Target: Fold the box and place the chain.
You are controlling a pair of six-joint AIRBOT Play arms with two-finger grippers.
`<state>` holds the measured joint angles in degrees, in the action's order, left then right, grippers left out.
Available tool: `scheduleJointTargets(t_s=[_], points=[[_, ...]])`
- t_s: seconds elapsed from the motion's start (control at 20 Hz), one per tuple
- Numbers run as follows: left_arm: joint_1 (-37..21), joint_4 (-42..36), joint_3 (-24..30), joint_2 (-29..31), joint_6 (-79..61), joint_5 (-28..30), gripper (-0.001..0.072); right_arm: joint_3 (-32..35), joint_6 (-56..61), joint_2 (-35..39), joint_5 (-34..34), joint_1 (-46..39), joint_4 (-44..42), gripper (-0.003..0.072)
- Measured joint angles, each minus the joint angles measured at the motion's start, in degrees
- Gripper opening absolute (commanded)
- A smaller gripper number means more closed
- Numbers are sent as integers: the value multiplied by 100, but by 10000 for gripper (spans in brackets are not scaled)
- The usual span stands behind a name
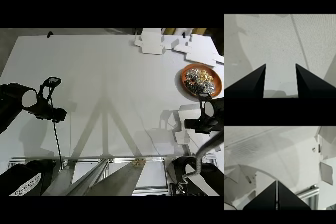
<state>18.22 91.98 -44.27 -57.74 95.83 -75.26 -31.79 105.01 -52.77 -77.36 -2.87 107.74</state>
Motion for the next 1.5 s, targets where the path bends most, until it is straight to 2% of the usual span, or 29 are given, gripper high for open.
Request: scheduleJointTargets(t_s=[0.9, 1.05, 1.2, 1.25, 1.3, 1.35, 1.5], points=[[0, 0, 0, 0, 0, 0, 416, -59, -35, 0, 205, -2, -22, 15], [0, 0, 0, 0, 0, 0, 416, -431, -540, 0, 330, -15, 142, 13], [0, -2, 0, 0, -2, 0, 416, -680, -1246, -20, 516, -240, 739, 18], [0, 0, 0, 0, 0, 0, 416, -723, -1408, -50, 588, -398, 863, 72], [0, -2, 0, 0, 0, 0, 416, -754, -1523, -92, 640, -570, 955, 327], [0, -2, 0, 0, -2, 0, 416, -774, -1646, -144, 688, -763, 1027, 534], [0, -2, 0, 0, 0, 0, 416, -815, -1840, -385, 859, -1423, 1152, 537]])
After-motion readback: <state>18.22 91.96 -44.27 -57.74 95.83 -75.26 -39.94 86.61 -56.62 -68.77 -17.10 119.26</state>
